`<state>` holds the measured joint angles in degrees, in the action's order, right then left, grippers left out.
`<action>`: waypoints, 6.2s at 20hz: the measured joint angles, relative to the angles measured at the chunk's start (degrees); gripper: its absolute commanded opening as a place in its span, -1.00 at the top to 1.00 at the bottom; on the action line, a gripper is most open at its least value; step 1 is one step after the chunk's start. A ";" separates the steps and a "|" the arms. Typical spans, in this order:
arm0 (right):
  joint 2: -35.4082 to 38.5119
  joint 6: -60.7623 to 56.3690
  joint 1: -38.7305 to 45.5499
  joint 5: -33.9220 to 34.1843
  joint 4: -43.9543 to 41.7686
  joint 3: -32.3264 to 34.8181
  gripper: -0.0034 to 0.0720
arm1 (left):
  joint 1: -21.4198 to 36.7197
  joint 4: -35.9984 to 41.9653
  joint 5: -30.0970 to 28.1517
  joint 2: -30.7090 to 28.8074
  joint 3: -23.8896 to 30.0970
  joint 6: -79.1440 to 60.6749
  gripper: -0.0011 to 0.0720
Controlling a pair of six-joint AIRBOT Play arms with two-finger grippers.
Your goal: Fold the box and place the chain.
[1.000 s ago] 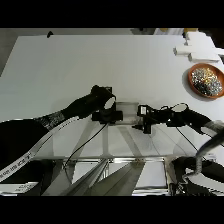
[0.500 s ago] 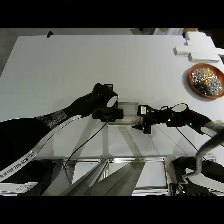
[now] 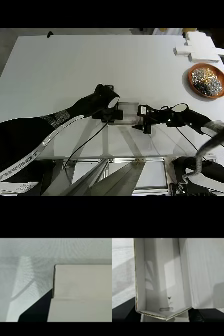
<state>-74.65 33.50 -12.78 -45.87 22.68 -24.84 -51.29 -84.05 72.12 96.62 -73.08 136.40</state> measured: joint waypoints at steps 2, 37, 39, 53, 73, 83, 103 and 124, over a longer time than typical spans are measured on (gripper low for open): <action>0.00 0.07 0.00 -0.02 0.02 0.00 0.03 | 0.09 0.31 0.81 -0.33 -0.11 -0.13 0.34; -0.02 0.02 -0.04 0.00 0.00 0.00 0.03 | 22.53 12.35 4.68 -26.47 12.22 -69.64 -0.93; -0.02 0.02 -0.04 0.00 0.00 0.00 0.03 | 25.33 20.52 -1.66 -27.04 19.65 -92.17 -0.93; -0.02 0.02 -0.04 0.00 0.00 0.00 0.03 | 28.65 53.99 -21.11 -14.58 33.38 -159.86 -0.95; -0.02 0.02 -0.02 -0.04 0.00 0.00 0.03 | 25.55 58.07 -20.74 -13.40 33.51 -163.38 -0.95; -0.02 0.02 -0.02 0.00 0.00 0.00 0.03 | 24.17 62.93 -21.07 -11.37 33.51 -163.34 -0.95; -0.02 0.00 0.00 0.00 0.00 0.00 0.03 | 24.11 63.60 -21.66 -9.62 33.48 -163.32 0.27; 12.00 -17.51 0.04 0.33 17.64 0.04 -0.77 | 24.04 63.60 -21.81 -9.53 33.51 -163.32 0.27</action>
<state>-62.65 15.99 -12.73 -45.54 40.32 -24.80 -27.24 -20.45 50.30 87.09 -39.57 -26.92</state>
